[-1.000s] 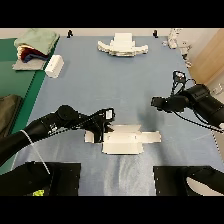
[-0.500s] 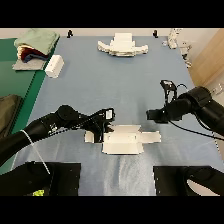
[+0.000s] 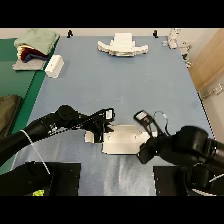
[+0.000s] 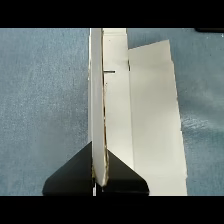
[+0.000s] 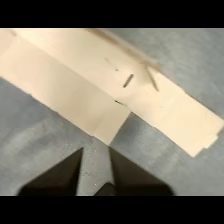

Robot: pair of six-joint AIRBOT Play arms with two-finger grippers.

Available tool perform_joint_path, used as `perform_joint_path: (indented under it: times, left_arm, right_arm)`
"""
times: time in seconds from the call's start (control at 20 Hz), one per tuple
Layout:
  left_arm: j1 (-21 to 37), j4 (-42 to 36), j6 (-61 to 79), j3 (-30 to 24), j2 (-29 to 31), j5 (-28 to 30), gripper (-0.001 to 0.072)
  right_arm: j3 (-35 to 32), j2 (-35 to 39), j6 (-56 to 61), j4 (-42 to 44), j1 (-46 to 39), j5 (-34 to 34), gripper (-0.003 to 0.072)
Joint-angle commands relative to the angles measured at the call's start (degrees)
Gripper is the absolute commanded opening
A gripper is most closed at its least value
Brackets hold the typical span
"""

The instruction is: Fold the box.

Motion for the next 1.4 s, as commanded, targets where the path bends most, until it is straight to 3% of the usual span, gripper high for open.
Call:
perform_joint_path:
  times: [0.0,0.1,0.25,0.4,0.75,1.1,1.35]
  left_arm:
    - [-0.02,0.02,0.02,0.07,0.00,0.04,0.0017]
    - [-0.07,0.00,0.02,0.07,0.00,-0.04,0.0017]
    - [-0.07,0.00,0.02,0.07,0.00,0.04,0.0017]
    - [-0.07,0.00,0.02,0.07,0.00,-0.04,0.0017]
    - [-0.11,0.00,0.02,0.07,0.00,0.00,0.0017]
    - [-0.11,0.00,0.02,0.07,0.00,0.02,0.0017]
    - [-0.11,0.00,0.02,0.07,-0.02,0.02,0.0017]
  right_arm:
    - [-4.04,-1.27,-14.67,-2.40,6.99,7.06,0.0711]
    - [-4.15,-5.01,-19.69,-5.07,6.99,9.18,0.0712]
    - [-4.15,-10.29,-19.96,-13.25,6.99,10.40,0.0712]
    - [-4.15,-12.44,-19.96,-15.52,6.99,13.25,0.0712]
    - [-4.20,-12.02,-17.35,-17.35,6.99,14.45,0.0711]
    - [-2.82,-8.59,-4.94,-24.20,6.88,13.53,0.0710]
    - [-2.82,-8.44,4.52,-26.47,6.91,9.29,0.0711]
